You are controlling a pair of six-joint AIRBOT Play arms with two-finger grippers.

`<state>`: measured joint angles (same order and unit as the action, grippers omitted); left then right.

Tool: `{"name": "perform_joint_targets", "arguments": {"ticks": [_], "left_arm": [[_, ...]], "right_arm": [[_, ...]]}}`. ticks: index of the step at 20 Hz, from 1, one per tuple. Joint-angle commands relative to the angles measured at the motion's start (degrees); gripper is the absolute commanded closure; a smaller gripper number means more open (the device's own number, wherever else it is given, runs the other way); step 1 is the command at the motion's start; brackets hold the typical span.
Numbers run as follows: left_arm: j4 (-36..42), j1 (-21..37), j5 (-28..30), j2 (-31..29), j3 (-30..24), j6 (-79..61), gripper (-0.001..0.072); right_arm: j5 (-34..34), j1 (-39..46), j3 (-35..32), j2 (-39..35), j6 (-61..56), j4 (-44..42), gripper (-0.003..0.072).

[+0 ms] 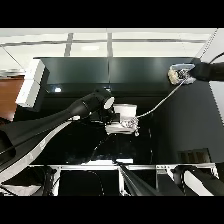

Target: Fold the box and place the chain.

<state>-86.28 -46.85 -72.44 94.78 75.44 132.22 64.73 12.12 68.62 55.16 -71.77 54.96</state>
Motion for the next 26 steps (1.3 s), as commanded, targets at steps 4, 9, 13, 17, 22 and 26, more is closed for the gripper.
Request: {"name": "perform_joint_targets", "arguments": {"ticks": [4, 9, 13, 17, 22, 26], "left_arm": [[0.0, 0.0, 0.2, 0.0, 0.0, 0.0, 0.0682], [0.0, 0.0, 0.2, 0.0, 0.0, 0.0, 0.0682], [0.0, 0.0, 0.2, 0.0, 0.0, 0.0, 0.0681], [0.0, 0.0, 0.2, 0.0, 0.0, 0.0, 0.0681], [0.0, 0.0, 0.2, 0.0, 0.0, 0.0, 0.0681], [0.0, 0.0, 0.2, 0.0, 0.0, 0.0, 0.0682]], "right_arm": [[-0.2, -0.1, -1.0, -14.3, 2.1, -21.0, 0.0661], [0.8, -4.4, -1.0, -14.3, 2.0, -24.7, 0.0660], [1.6, -10.0, -1.4, -14.3, 2.0, -22.2, 0.0660], [1.7, -14.3, -4.9, -14.3, 0.9, -21.9, 0.0660], [1.5, -16.0, -7.7, -14.1, 0.0, -21.9, 0.0660], [1.4, -16.7, -8.6, -12.5, 0.0, -21.6, 0.0660]]}}
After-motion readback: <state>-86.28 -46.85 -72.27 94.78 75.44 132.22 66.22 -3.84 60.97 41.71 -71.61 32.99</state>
